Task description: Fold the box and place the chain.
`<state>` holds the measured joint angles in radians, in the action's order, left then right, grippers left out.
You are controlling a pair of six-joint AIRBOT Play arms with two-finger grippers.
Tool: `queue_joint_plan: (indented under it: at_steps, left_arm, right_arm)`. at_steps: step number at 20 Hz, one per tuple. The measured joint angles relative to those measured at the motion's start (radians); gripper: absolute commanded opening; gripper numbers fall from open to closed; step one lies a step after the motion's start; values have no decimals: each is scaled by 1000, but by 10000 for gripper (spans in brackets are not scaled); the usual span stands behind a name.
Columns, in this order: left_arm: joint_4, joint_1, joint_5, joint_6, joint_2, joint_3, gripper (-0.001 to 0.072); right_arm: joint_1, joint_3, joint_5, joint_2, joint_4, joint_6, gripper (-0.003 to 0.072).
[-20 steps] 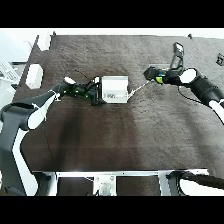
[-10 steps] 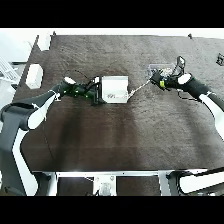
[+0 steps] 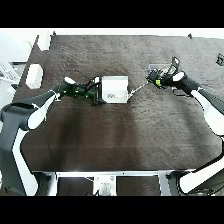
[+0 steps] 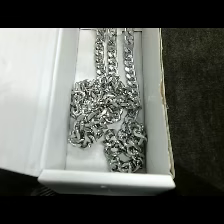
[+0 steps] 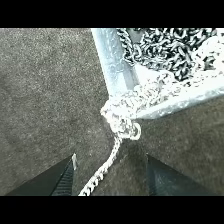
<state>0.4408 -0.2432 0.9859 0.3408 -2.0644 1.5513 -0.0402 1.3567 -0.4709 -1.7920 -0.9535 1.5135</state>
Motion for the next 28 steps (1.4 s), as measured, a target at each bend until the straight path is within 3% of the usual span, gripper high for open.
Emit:
queue_joint_plan:
  at_steps: [5, 6, 8, 10, 19, 28]
  left_arm:
    - [0, 0, 0, 0, 0, 0, 348]
    - [0, 0, 0, 0, 0, 0, 349]
    - [0, 0, 0, 0, 0, 0, 349]
    - [0, 0, 0, 0, 0, 0, 349]
    - [0, 0, 0, 0, 0, 0, 349]
    - [0, 0, 0, 0, 0, 0, 348]
  right_arm:
    - [3, 27, 10, -44, 65, -70, 346]
    - [5, 31, 18, -49, 76, -84, 254]
    - [6, 34, 37, -54, 90, -101, 162]
    - [6, 35, 55, -58, 97, -111, 7]
    - [24, 36, 5, 17, 106, -122, 2]
    - [136, 36, -79, 377, 73, -68, 0]
